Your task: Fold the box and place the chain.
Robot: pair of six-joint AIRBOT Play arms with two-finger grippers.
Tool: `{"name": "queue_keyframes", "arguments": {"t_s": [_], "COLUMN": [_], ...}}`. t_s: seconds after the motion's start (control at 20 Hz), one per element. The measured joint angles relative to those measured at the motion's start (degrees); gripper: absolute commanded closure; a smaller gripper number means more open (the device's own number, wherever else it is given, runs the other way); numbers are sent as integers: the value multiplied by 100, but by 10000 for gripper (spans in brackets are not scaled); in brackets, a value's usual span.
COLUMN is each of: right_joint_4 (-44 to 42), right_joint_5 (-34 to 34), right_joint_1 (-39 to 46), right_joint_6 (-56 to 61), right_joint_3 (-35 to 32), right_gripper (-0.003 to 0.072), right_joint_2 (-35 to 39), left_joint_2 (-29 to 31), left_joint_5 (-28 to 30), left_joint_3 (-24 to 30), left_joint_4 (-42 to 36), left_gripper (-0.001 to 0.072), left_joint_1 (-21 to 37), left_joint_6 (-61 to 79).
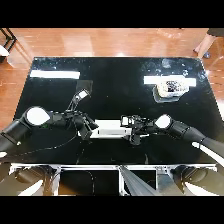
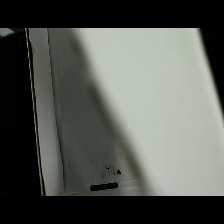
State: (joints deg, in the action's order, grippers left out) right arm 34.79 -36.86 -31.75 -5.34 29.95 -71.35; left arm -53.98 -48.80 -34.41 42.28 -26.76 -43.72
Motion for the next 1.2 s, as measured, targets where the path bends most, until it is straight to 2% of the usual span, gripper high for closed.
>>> {"name": "queue_keyframes", "arguments": {"t_s": [0.2,0.45,0.75,0.95,1.05,1.1,1.15,1.2], "right_joint_4": [0,0,0,2,0,2,2,0], "right_joint_5": [0,0,0,0,0,0,0,0], "right_joint_1": [0,0,0,0,0,0,0,0], "right_joint_6": [0,0,0,0,0,0,0,0], "right_joint_3": [0,0,0,-2,0,0,0,0], "right_gripper": [446,446,447,446,447,446,447,447], "right_joint_2": [0,0,0,0,0,0,0,0], "left_joint_2": [-48,-490,-1040,-920,-680,-511,-341,-160], "left_joint_5": [1086,1963,2245,2232,1998,1786,1572,1298], "left_joint_3": [81,107,109,109,109,109,111,111], "left_joint_4": [-192,-245,-245,-125,76,203,352,505], "left_gripper": [694,693,693,693,686,626,440,123], "left_joint_1": [-240,-509,-586,-487,-339,-227,-105,28], "left_joint_6": [22,39,48,146,173,175,175,190]}}
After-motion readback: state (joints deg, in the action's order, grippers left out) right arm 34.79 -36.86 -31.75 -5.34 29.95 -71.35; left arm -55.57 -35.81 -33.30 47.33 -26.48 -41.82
